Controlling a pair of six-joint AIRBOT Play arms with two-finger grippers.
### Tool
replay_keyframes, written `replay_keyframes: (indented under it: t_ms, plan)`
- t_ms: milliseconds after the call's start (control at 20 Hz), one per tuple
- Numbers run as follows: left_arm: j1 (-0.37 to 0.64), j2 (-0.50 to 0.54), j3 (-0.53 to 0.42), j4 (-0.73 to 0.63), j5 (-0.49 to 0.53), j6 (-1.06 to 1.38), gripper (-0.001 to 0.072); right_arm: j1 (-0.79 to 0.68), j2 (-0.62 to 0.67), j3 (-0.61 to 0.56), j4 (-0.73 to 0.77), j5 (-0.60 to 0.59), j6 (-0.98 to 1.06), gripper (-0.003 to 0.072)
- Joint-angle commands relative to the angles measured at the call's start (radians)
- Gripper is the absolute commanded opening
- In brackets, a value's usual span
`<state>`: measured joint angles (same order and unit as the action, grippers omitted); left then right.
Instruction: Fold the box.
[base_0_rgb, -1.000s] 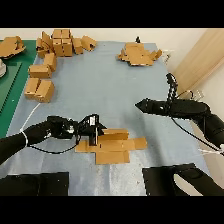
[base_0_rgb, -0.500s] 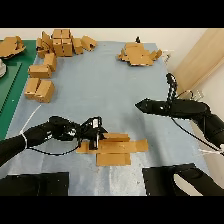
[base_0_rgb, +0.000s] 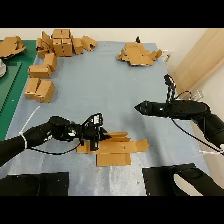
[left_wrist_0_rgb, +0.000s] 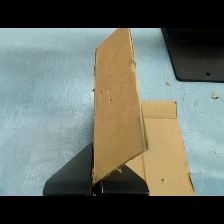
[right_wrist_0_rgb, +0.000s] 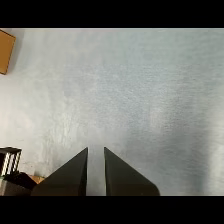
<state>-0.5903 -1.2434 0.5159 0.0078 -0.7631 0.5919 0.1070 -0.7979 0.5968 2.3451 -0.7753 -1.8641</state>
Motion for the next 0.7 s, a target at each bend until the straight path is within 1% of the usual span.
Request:
replay_keyframes:
  t_ms: [0, 50, 100, 150, 300, 400, 500, 650]
  plan:
    - [0.000, 0.001, 0.000, 0.005, 0.004, -0.043, 0.0012, 0.001, 0.001, 0.000, 0.000, -0.035, -0.006, 0.0154]
    - [0.000, 0.001, 0.000, 0.005, 0.004, -0.043, 0.0011, 0.001, 0.001, 0.000, 0.000, -0.046, -0.008, 0.0151]
    - [0.000, 0.001, 0.000, 0.005, 0.005, -0.049, 0.0012, 0.001, 0.002, 0.000, 0.000, -0.057, -0.014, 0.0100]
    - [0.000, 0.001, 0.000, 0.006, 0.005, -0.060, 0.0012, 0.001, 0.002, 0.000, 0.000, -0.073, -0.021, 0.0004]
    - [0.000, 0.001, 0.000, 0.008, 0.005, -0.063, 0.0012, 0.001, 0.012, 0.000, -0.009, -0.138, -0.025, 0.0005]
    - [0.000, 0.001, 0.000, 0.008, 0.005, -0.066, 0.0011, 0.001, 0.043, 0.000, -0.023, -0.175, -0.020, 0.0004]
    - [0.000, 0.001, 0.000, 0.008, 0.005, -0.070, 0.0011, 0.001, 0.099, -0.004, -0.046, -0.196, -0.012, 0.0004]
    - [0.000, 0.001, 0.000, 0.012, 0.005, -0.093, 0.0011, 0.001, 0.192, -0.054, -0.095, -0.201, 0.051, 0.0005]
